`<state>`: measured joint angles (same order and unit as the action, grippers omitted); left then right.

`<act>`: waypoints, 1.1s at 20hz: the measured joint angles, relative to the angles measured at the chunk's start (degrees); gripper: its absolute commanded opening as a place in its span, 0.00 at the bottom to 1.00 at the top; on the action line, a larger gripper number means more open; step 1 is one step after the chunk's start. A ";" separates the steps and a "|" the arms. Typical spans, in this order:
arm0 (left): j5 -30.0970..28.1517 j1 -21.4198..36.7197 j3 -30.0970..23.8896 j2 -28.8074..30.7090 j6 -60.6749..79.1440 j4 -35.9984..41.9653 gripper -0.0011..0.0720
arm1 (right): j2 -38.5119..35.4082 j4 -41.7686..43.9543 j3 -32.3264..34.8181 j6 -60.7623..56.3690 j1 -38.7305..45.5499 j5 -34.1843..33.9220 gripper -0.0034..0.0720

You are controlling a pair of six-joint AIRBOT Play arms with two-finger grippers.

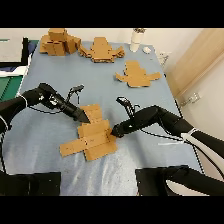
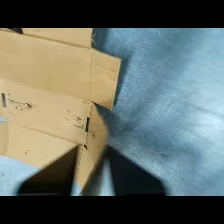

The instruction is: Fold the box.

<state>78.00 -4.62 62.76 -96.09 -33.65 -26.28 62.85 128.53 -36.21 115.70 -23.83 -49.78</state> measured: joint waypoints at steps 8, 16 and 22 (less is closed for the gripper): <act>-4.00 -4.17 0.76 3.41 9.97 1.27 0.03 | -0.02 -9.53 -6.27 -11.63 9.99 -0.74 0.67; -16.83 -12.76 -0.52 9.84 21.53 -1.36 0.03 | 0.00 -11.91 -9.88 -16.68 15.65 -0.13 0.52; -23.91 -16.33 -7.54 14.45 27.91 -1.22 0.03 | 0.00 -12.17 -10.05 -18.12 16.09 1.33 0.52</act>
